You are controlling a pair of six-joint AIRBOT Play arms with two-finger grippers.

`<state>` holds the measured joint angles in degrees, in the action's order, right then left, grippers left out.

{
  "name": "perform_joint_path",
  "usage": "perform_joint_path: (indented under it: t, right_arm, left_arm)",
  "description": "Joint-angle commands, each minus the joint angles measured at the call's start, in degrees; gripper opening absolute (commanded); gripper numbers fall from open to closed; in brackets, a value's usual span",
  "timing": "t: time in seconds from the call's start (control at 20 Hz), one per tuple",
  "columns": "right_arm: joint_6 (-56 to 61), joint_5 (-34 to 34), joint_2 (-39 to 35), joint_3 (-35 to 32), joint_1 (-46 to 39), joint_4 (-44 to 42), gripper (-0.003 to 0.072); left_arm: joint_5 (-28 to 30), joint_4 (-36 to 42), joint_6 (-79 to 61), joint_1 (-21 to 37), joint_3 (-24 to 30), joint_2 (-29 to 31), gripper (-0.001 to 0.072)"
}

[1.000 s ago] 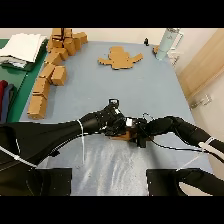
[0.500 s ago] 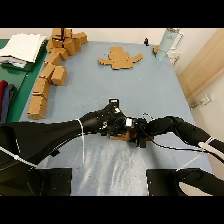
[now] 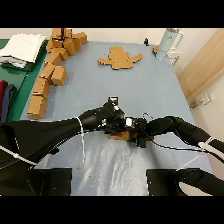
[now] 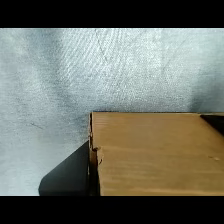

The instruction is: Fold the box.

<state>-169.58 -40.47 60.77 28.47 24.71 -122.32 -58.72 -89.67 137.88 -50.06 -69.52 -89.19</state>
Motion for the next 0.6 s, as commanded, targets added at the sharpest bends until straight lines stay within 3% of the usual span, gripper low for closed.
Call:
perform_joint_path:
  t: [0.0,0.15,0.2,0.25,0.3,0.55]
  right_arm:
    - [0.0,-0.1,0.0,0.0,0.0,0.0,0.0508]
    - [0.0,-0.1,0.0,0.0,0.0,0.0,0.0508]
    - [0.0,-0.1,0.0,0.0,0.0,0.0,0.0508]
    - [0.0,-0.1,0.0,0.0,0.1,0.0,0.0508]
    - [0.0,-0.1,0.0,0.0,0.1,0.0,0.0508]
    - [0.0,-0.1,0.0,0.0,0.0,0.0,0.0508]
  left_arm:
    - [0.3,-0.3,-0.5,0.0,-0.1,0.0,0.0013]
    - [-0.2,0.2,-0.5,0.0,-0.1,0.0,0.0016]
    - [-0.5,0.6,-0.7,0.0,-0.1,0.1,0.0092]
    - [-1.0,1.0,-0.6,0.0,-0.1,0.1,0.0337]
    - [-1.6,1.3,-0.4,0.2,-0.1,0.1,0.0393]
    - [-5.1,1.4,-0.4,0.5,-2.7,0.1,0.0393]
